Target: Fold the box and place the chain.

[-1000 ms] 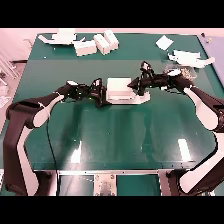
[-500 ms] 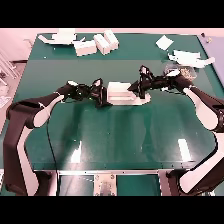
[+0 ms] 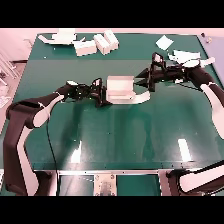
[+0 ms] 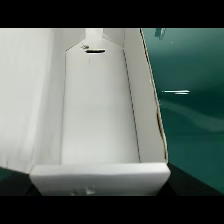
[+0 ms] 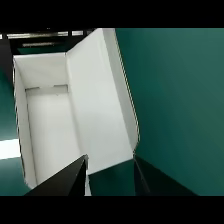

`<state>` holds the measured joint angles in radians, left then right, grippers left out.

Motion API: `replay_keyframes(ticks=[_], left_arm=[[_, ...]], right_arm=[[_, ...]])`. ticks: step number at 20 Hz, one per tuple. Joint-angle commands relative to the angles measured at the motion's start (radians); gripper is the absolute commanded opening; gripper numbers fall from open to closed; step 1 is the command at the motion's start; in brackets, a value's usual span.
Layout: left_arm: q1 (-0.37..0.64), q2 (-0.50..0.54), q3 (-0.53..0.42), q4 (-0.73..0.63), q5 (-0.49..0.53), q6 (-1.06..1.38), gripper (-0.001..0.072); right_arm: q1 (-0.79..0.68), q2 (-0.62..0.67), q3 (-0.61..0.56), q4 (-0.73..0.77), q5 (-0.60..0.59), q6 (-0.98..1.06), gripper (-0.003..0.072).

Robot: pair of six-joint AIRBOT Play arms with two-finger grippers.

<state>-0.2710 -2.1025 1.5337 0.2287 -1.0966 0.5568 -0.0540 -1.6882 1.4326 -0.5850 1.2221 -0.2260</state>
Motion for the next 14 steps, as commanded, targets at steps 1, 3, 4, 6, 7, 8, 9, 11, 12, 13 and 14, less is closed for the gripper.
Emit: replay_keyframes(ticks=[1, 3, 4, 6, 7, 8, 9, 11, 12, 13, 14], left_arm=[[0.0, 0.0, 0.0, 0.003, -0.004, 0.001, 0.0285], [0.0, 0.0, 0.0, 0.003, -0.004, 0.001, 0.0285], [0.0, 0.0, 0.0, 0.003, -0.005, 0.001, 0.0285], [0.0, 0.0, 0.0, 0.003, -0.004, 0.001, 0.0285], [0.0, 0.0, 0.0, 0.003, -0.004, 0.001, 0.0285], [0.0, 0.0, 0.0, 0.003, -0.004, 0.001, 0.0285], [0.0, 0.0, 0.0, 0.002, -0.004, 0.001, 0.0285], [0.0, 0.0, 0.0, 0.003, -0.004, 0.001, 0.0285], [0.0, 0.0, 0.0, 0.003, -0.004, 0.001, 0.0284], [0.0, 0.0, 0.0, 0.003, -0.004, 0.001, 0.0285], [0.0, 0.0, 0.0, 0.003, -0.004, 0.001, 0.0284]], right_arm=[[-0.039, 0.021, -0.035, -0.097, 0.032, 0.062, 0.0477], [-0.056, 0.021, -0.076, -0.098, 0.025, 0.056, 0.0484], [-0.06, 0.021, -0.09, -0.098, 0.013, 0.035, 0.0483], [-0.06, 0.02, -0.115, -0.097, -0.026, -0.018, 0.0484], [-0.058, 0.015, -0.12, -0.097, -0.037, -0.022, 0.0484], [-0.056, 0.006, -0.12, -0.095, -0.037, -0.022, 0.0484], [-0.053, -0.006, -0.12, -0.097, -0.037, -0.022, 0.0484], [-0.047, -0.032, -0.12, -0.092, -0.036, -0.021, 0.0484], [-0.042, -0.045, -0.12, -0.092, -0.035, -0.021, 0.0484], [-0.037, -0.056, -0.12, -0.093, -0.035, -0.021, 0.0484], [-0.032, -0.065, -0.12, -0.093, -0.035, -0.021, 0.0483]])
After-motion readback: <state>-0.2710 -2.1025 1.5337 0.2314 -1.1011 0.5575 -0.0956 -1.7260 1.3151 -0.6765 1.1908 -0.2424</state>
